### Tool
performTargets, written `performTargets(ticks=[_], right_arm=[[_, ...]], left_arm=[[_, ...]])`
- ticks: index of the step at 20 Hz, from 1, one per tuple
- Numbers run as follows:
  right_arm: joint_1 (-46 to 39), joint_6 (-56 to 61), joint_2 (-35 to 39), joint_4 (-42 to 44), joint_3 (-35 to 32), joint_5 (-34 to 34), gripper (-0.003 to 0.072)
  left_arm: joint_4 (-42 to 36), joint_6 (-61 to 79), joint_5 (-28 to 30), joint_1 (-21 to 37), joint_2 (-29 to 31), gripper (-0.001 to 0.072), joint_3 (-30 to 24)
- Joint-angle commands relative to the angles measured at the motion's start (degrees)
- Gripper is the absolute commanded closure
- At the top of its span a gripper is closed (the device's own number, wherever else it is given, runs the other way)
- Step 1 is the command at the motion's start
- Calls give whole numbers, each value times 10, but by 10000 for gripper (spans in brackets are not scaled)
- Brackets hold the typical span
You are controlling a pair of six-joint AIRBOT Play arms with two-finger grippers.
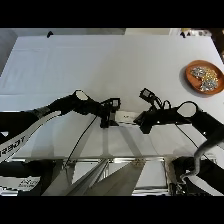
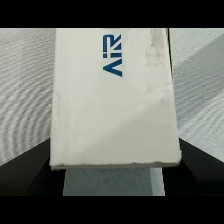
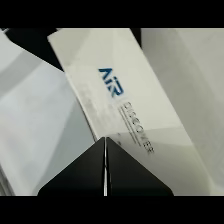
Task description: Fold the box and place the chain.
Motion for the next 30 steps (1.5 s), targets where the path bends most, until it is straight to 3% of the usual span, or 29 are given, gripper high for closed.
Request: performTargets(ticks=[1,9,14,20,27,30], right_arm=[[28,-5,20,87,9,-55,668],[136,2,-20,130,9,-183,668],[150,12,-57,131,9,-183,667],[150,94,-64,34,9,-179,667],[150,110,-65,1,9,-160,667],[150,169,-65,-50,8,-152,667]], left_arm=[[1,2,1,0,0,499,0],[1,2,1,0,0,499,0],[1,2,1,0,0,499,0],[1,2,1,0,0,499,0],[1,2,1,0,0,499,0],[1,2,1,0,0,499,0]])
